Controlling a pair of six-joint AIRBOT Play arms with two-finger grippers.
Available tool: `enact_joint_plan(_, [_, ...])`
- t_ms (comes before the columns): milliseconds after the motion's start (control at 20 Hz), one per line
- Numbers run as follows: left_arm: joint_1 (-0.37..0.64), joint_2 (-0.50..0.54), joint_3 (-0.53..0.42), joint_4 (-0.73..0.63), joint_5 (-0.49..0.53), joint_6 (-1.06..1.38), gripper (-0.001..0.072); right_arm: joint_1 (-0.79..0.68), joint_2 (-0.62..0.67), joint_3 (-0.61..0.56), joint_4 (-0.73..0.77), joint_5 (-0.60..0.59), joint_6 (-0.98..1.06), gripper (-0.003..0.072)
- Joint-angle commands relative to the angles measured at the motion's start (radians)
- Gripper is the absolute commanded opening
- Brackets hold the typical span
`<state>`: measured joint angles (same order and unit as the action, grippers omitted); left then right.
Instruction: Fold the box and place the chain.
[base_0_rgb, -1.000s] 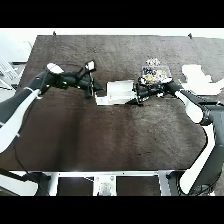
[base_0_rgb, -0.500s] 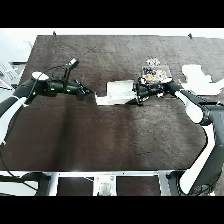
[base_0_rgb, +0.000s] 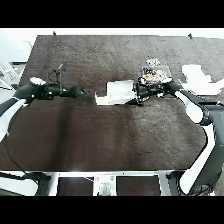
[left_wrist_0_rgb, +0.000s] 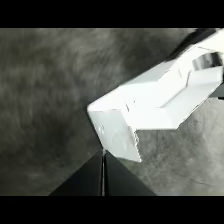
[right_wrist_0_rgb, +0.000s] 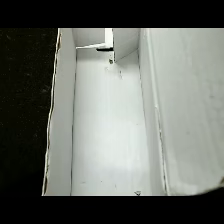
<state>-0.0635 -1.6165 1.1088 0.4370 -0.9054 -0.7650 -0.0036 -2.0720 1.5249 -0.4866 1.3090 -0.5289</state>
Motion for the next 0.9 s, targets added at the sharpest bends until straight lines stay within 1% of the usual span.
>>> enact_joint_plan(0, [-0.034, -0.066, -0.001, 0.005, -0.012, -0.098, 0.0019, 0.0, 0.0, 0.0, 0.0, 0.0, 0.0, 0.0577])
enact_joint_plan(100, [-0.055, -0.076, 0.0, 0.003, 0.021, -0.098, 0.0019, 0.0, 0.0, 0.0, 0.0, 0.0, 0.0, 0.0577])
enact_joint_plan(400, [-0.068, -0.085, 0.0, 0.006, 0.035, -0.166, 0.0021, 0.0, 0.0, 0.0, 0.0, 0.0, 0.0, 0.0577])
enact_joint_plan(500, [-0.068, -0.086, 0.0, 0.006, 0.055, -0.206, 0.0021, 0.0, 0.0, 0.0, 0.0, 0.0, 0.0, 0.0577])
enact_joint_plan(600, [-0.093, -0.093, 0.002, 0.014, 0.099, -0.214, 0.0022, 0.0, 0.0, 0.0, 0.0, 0.0, 0.0, 0.0577])
enact_joint_plan(700, [-0.127, -0.114, 0.025, 0.039, 0.121, -0.246, 0.0022, 0.0, 0.0, 0.0, 0.0, 0.0, 0.0, 0.0577])
enact_joint_plan(850, [-0.162, -0.159, 0.095, 0.112, 0.094, -0.332, 0.0022, 0.0, 0.0, 0.0, 0.0, 0.0, 0.0, 0.0576])
